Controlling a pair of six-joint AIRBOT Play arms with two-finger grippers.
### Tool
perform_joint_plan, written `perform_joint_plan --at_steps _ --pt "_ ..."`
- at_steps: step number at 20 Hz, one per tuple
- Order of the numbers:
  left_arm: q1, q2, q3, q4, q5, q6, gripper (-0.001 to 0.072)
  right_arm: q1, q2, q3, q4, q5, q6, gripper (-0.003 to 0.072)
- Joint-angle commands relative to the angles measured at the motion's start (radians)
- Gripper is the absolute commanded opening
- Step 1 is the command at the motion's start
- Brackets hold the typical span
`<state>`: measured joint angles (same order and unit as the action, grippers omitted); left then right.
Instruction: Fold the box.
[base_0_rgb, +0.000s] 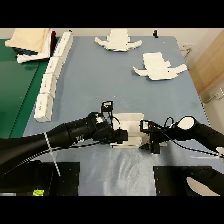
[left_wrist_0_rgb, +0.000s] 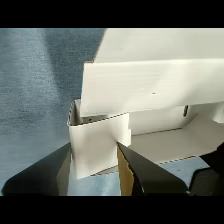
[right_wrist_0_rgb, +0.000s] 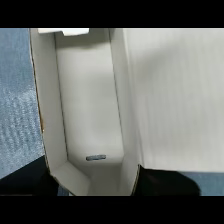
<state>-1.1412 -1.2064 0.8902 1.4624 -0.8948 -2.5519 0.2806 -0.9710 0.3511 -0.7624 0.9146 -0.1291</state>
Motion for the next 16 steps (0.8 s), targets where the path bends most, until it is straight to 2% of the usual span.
perform_joint_plan --at_steps 1,7,8,9,12,16 --pt "-0.014 -0.023 0.009 -0.001 0.023 -0.033 0.0405 0.0 0.0 0.001 0.0 0.0 0.0 0.053" --pt "-0.025 -0.037 0.019 0.009 0.001 -0.09 0.0402 0.0 0.0 0.001 0.0 0.0 0.0 0.053" --pt "-0.025 -0.04 0.019 0.019 -0.011 -0.105 0.0329 0.0 0.0 0.0 0.0 0.0 0.0 0.053" --pt "-0.025 -0.045 0.019 0.024 -0.019 -0.113 0.0302 0.0 0.0 0.0 0.0 0.0 0.0 0.053" --pt "-0.024 -0.072 0.023 0.027 -0.03 -0.139 0.0302 0.0 0.0 0.001 0.0 0.0 0.0 0.053" --pt "-0.024 -0.145 0.096 0.051 -0.128 -0.142 0.0302 0.0 0.0 0.001 0.0 0.0 0.0 0.053"
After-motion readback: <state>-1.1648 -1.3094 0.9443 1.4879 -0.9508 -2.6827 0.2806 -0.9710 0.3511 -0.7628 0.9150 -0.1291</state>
